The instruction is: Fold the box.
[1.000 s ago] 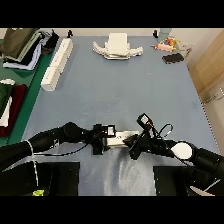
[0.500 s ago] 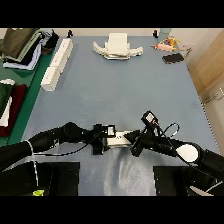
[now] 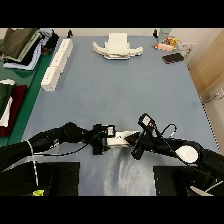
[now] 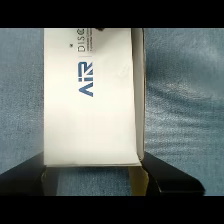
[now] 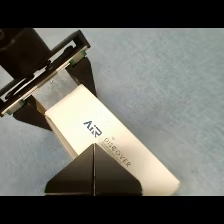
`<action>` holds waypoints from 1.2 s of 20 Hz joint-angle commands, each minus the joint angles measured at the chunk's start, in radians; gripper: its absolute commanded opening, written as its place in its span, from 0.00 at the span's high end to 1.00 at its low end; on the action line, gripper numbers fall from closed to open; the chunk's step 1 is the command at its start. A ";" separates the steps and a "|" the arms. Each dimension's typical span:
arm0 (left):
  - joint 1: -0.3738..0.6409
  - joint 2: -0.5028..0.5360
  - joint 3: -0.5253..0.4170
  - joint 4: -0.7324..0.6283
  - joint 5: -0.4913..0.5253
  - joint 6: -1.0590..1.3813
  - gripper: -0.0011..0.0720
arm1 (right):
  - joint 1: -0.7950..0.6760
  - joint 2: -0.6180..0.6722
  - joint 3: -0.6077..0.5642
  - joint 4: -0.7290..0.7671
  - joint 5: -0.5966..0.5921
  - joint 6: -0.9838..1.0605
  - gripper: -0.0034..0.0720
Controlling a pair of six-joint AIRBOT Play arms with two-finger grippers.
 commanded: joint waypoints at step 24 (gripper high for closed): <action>0.000 0.000 0.001 0.000 0.001 -0.007 0.43 | -0.312 -0.601 0.702 -0.856 0.746 0.830 0.95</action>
